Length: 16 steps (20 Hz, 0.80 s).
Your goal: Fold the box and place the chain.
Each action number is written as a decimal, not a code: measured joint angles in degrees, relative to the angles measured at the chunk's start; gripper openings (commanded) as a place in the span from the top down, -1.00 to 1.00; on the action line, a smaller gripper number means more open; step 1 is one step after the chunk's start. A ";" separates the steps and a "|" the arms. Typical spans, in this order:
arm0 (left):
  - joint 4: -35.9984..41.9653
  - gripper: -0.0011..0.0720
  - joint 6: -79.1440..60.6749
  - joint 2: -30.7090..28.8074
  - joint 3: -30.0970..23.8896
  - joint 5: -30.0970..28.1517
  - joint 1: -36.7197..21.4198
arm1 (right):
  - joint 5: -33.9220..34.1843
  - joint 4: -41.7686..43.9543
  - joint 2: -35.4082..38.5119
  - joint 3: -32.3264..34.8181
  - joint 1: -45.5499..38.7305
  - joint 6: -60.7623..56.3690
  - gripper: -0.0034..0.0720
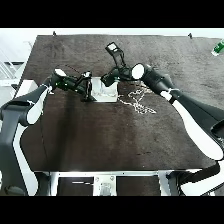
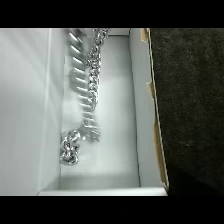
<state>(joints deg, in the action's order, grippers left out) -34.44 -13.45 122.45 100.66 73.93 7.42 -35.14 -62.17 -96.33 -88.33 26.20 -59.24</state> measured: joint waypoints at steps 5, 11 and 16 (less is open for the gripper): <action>0.00 -0.42 0.04 0.02 -0.02 0.00 0.00 | -6.54 0.59 4.87 0.09 -5.88 4.31 -0.61; 0.00 -0.42 0.07 0.00 0.00 0.00 0.00 | -13.79 4.26 5.09 4.04 -8.17 15.65 -0.61; 0.00 -0.42 0.07 0.00 0.00 0.00 0.00 | -16.11 5.95 2.25 9.27 -10.69 30.03 -0.60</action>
